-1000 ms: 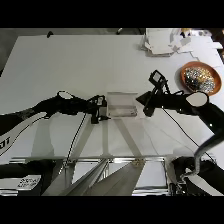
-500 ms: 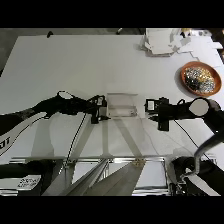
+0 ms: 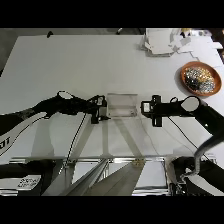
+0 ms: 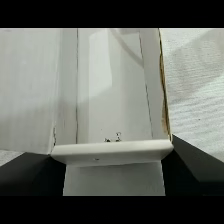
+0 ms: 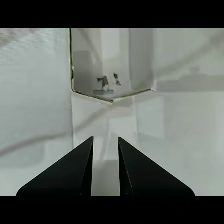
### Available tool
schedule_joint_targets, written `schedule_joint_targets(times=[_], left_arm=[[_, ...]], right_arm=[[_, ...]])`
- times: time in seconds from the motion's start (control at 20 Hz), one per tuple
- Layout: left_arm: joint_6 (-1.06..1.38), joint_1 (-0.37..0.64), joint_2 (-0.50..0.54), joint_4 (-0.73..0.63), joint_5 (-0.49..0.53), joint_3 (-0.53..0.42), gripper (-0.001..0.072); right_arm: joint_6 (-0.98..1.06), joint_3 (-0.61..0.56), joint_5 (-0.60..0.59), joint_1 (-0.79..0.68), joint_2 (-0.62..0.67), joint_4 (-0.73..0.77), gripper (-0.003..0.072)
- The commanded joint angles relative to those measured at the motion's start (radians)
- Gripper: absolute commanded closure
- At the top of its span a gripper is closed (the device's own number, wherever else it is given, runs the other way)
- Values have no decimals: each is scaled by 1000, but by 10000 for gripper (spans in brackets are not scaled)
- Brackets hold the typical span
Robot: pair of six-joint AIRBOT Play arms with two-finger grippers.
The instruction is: Fold the box and place the chain.
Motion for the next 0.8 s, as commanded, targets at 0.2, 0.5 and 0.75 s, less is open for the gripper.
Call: schedule_joint_targets(times=[0.2, 0.5, 0.75], left_arm=[[0, 0, 0, 0, -1, 1, 527], [0, 0, 0, 0, -1, 1, 527], [0, 0, 0, 0, -1, 1, 527]], right_arm=[[-185, 0, -22, 1, -119, 208, 531], [-230, 0, -30, 1, -145, 290, 589], [-282, 0, -21, 4, -188, 398, 589]])
